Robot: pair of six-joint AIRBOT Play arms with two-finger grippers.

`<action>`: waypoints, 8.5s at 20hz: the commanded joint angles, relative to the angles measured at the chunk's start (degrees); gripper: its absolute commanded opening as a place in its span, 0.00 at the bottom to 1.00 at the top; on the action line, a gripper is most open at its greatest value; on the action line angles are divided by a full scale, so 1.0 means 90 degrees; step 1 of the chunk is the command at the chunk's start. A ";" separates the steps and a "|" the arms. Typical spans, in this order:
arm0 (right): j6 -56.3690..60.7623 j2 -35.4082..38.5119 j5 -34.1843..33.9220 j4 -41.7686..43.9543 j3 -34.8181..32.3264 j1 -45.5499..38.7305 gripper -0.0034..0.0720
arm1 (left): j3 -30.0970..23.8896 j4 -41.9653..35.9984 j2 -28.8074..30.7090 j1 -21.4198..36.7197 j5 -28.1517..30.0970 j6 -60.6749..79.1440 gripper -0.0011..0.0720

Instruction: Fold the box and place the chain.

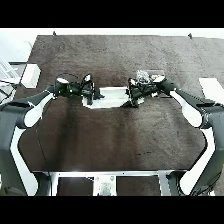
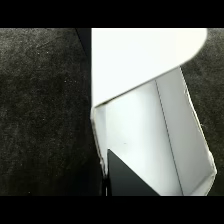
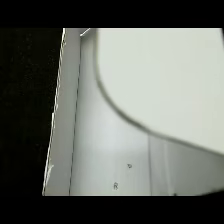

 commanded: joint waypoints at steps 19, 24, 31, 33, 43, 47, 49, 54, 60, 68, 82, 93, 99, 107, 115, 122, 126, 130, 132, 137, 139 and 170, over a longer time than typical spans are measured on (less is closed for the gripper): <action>-0.0146 -0.0073 -0.0325 0.0114 0.0075 0.0041 0.81 | 0.0002 -0.0002 0.0000 0.0000 0.0005 0.0002 0.04; -0.0148 -0.0073 -0.0345 0.0019 0.0073 0.0058 0.81 | 0.0002 -0.0002 0.0000 0.0000 0.0002 0.0002 0.04; -0.0134 -0.0080 -0.0369 0.0002 0.0073 0.0061 0.80 | 0.0002 -0.0002 0.0000 0.0000 0.0002 0.0002 0.04; -0.0134 -0.0080 -0.0396 -0.0024 0.0073 0.0061 0.78 | 0.0002 -0.0002 0.0000 0.0000 0.0002 0.0002 0.04; -0.0148 -0.0078 -0.0389 -0.0022 0.0073 0.0058 0.63 | 0.0002 -0.0002 0.0000 0.0000 0.0005 0.0002 0.04; -0.0151 -0.0078 -0.0389 -0.0022 0.0070 0.0051 0.63 | 0.0002 -0.0002 0.0000 0.0000 0.0005 0.0002 0.04; -0.0148 -0.0078 -0.0389 -0.0022 0.0070 0.0051 0.63 | 0.0002 -0.0002 0.0000 0.0000 0.0005 0.0002 0.04; -0.0148 -0.0078 -0.0389 -0.0022 0.0070 0.0051 0.63 | 0.0002 -0.0002 0.0000 0.0000 0.0000 0.0002 0.04; -0.0148 -0.0078 -0.0389 -0.0019 0.0070 0.0051 0.63 | 0.0002 -0.0019 0.0000 0.0000 0.0007 0.0002 0.04; -0.0151 -0.0078 -0.0389 -0.0022 0.0070 0.0051 0.63 | 0.0002 -0.0024 0.0000 0.0000 0.0000 0.0002 0.04; -0.0148 -0.0078 -0.0389 -0.0022 0.0070 0.0051 0.63 | 0.0058 -0.0083 0.0738 0.0687 -0.1195 -0.0216 0.57; -0.0148 -0.0078 -0.0389 -0.0022 0.0070 0.0051 0.63 | -0.0687 -0.0022 0.3167 0.0401 -0.1688 -0.0738 0.03; -0.0151 -0.0078 -0.0389 -0.0022 0.0068 0.0051 0.63 | -0.2897 -0.0126 0.4029 -0.0104 -0.0129 -0.0197 0.03; -0.0148 -0.0078 -0.0389 -0.0022 0.0068 0.0051 0.63 | -0.2523 -0.0563 0.2550 -0.0211 0.0476 -0.0724 0.04; -0.0148 -0.0078 -0.0389 -0.0022 0.0068 0.0051 0.63 | -0.0457 -0.0510 0.1287 -0.0306 0.1173 -0.1333 0.04; -0.0151 -0.0078 -0.0389 -0.0022 0.0068 0.0051 0.63 | -0.0087 -0.0359 0.0942 -0.0306 0.1615 -0.1581 0.04; -0.0151 -0.0078 -0.0389 -0.0022 0.0068 0.0051 0.63 | -0.0075 -0.0153 0.0746 -0.0406 0.1826 -0.1664 0.04; -0.0148 -0.0078 -0.0389 -0.0022 0.0068 0.0051 0.63 | -0.0080 0.0022 0.0627 -0.0457 0.1855 -0.1739 0.04; -0.0148 -0.0078 -0.0389 -0.0022 0.0068 0.0051 0.63 | -0.0080 0.0039 0.0627 -0.0459 0.1955 -0.1736 0.04; -0.0148 -0.0078 -0.0389 -0.0022 0.0068 0.0051 0.63 | -0.0080 0.0270 0.0539 -0.0459 0.1948 -0.1855 0.04; -0.0151 -0.0078 -0.0389 -0.0022 0.0068 0.0051 0.63 | -0.0078 0.0396 0.0534 -0.0457 0.1926 -0.1863 0.04; -0.0148 -0.0078 -0.0389 -0.0019 0.0066 0.0051 0.63 | 0.0199 0.4741 0.1435 -0.0733 0.0143 -0.3886 0.99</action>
